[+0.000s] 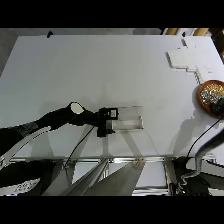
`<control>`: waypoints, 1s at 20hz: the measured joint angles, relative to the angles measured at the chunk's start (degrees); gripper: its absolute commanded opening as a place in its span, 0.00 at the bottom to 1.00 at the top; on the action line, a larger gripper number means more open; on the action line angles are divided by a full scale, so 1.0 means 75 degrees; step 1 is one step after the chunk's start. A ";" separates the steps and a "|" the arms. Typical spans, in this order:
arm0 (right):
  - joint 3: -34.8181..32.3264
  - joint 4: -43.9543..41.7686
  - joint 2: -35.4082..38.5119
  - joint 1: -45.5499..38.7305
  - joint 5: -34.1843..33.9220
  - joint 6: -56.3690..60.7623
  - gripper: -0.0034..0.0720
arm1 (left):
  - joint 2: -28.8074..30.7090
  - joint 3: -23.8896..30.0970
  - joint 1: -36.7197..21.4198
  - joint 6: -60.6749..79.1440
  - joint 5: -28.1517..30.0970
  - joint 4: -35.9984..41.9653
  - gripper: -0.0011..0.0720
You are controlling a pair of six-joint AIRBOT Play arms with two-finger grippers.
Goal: Fold the box and place the chain.
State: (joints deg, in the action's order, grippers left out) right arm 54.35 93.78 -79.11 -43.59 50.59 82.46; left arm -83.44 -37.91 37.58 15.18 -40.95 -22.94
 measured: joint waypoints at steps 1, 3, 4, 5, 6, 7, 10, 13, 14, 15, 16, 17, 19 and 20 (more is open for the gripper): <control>0.0000 -0.0035 -0.0006 0.0000 0.0050 0.0000 0.17 | 0.0000 0.0000 0.0000 0.0000 0.0000 0.0000 0.47; 0.0000 -0.0169 0.0023 0.0000 0.0181 -0.0003 0.06 | 0.0000 0.0000 0.0000 0.0000 0.0000 0.0000 0.47; 0.0000 -0.0224 0.0067 0.0000 0.0227 -0.0003 0.06 | 0.0000 0.0000 0.0000 0.0000 0.0000 0.0000 0.47; 0.0000 -0.0262 0.0131 0.0000 0.0297 -0.0003 0.06 | 0.0000 0.0000 0.0000 0.0000 0.0000 0.0000 0.47; 0.0000 -0.0323 0.0207 0.0000 0.0353 -0.0006 0.06 | 0.0000 0.0000 0.0000 0.0000 0.0000 0.0000 0.47; 0.0000 -0.0379 0.0297 0.0000 0.0414 -0.0012 0.06 | 0.0000 0.0000 0.0000 0.0000 0.0000 0.0000 0.47; 0.0000 -0.0595 0.0635 0.0009 0.0533 -0.0055 0.06 | 0.0000 0.0000 0.0000 0.0000 -0.0003 0.0000 0.47; 0.0000 -0.0866 0.0970 0.0248 0.0641 -0.0175 0.06 | 0.0000 0.0000 0.0000 0.0000 -0.0003 0.0000 0.47; 0.0000 -0.1084 0.1099 0.0449 0.0664 -0.0323 0.06 | 0.0000 0.0000 0.0000 0.0000 -0.0003 0.0000 0.47; -0.0003 -0.1341 0.1241 0.0720 0.0685 -0.0565 0.06 | 0.0000 0.0000 0.0000 0.0003 -0.0003 0.0000 0.47; -0.0003 -0.1580 0.1390 0.1032 0.0702 -0.0825 0.06 | 0.0000 0.0000 0.0000 0.0000 -0.0003 0.0003 0.47; -0.0003 -0.1781 0.1556 0.1384 0.0720 -0.1090 0.06 | 0.0000 0.0000 0.0000 0.0003 -0.0003 0.0000 0.47; -0.0003 -0.2087 0.1958 0.2224 0.0793 -0.1594 0.06 | 0.0000 0.0000 0.0000 0.0003 -0.0003 0.0000 0.47; -0.0003 -0.2180 0.2165 0.2614 0.0851 -0.1754 0.06 | 0.0000 0.0000 0.0000 0.0003 -0.0003 0.0000 0.47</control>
State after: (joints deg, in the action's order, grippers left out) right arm 54.33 77.43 -62.87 -23.99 56.97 69.30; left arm -83.44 -37.91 37.58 15.20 -40.97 -22.94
